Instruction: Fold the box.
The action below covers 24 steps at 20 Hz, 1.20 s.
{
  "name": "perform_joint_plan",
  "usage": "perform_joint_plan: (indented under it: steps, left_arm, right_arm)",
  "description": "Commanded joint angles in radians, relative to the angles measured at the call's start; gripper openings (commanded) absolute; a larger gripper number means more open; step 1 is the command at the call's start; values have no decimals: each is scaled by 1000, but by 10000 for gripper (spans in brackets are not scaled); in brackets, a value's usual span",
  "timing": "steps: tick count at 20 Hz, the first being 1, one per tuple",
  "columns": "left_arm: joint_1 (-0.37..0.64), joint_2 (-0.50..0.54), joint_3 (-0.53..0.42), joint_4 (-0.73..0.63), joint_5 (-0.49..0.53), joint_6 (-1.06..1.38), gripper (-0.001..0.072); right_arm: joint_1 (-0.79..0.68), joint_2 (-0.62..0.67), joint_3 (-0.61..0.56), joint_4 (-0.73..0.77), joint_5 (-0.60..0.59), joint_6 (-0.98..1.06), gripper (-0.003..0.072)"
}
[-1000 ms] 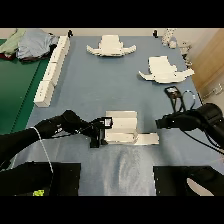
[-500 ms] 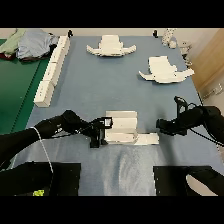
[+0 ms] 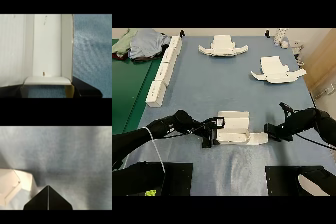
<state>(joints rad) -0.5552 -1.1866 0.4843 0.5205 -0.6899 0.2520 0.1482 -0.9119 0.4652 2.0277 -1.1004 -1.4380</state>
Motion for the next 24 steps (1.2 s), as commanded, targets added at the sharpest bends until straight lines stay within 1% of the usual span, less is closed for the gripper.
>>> perform_joint_plan:
  steps: [1, 6, 11, 14, 18, 19, 20, 21, 22, 24]
  left_arm:
    - [0, 0, 0, 0, 0, 1, 508]
    - [0, 0, 0, 0, 0, 1, 507]
    - [0, 0, 0, 0, 0, 1, 507]
    - [0, 0, 0, 0, 0, 1, 508]
    - [0, 0, 0, 0, 0, 1, 507]
    - [0, 0, 0, 0, 0, 1, 507]
    - [0, 0, 0, 0, 0, 1, 508]
    - [0, 0, 0, 0, 0, 1, 508]
    - [0, 0, 0, 0, 0, 1, 508]
    - [0, 0, 0, 0, 0, 1, 507]
  right_arm:
    - [10, 3, -47, 30, 13, -15, -1]
    - [10, 19, -54, 93, 29, -90, -1]
    - [10, 30, -52, 236, 29, -180, 0]
    - [10, 30, -39, 248, 17, -188, 0]
    - [10, 30, 12, 251, -12, -205, 1]
    - [10, 30, 24, 253, -19, -204, 36]
    - [10, 30, 34, 255, -27, -204, 133]
    - [10, 30, 38, 259, -35, -205, 186]
    - [10, 30, 38, 265, -39, -205, 190]
    - [18, 30, 38, 275, -40, -205, 422]
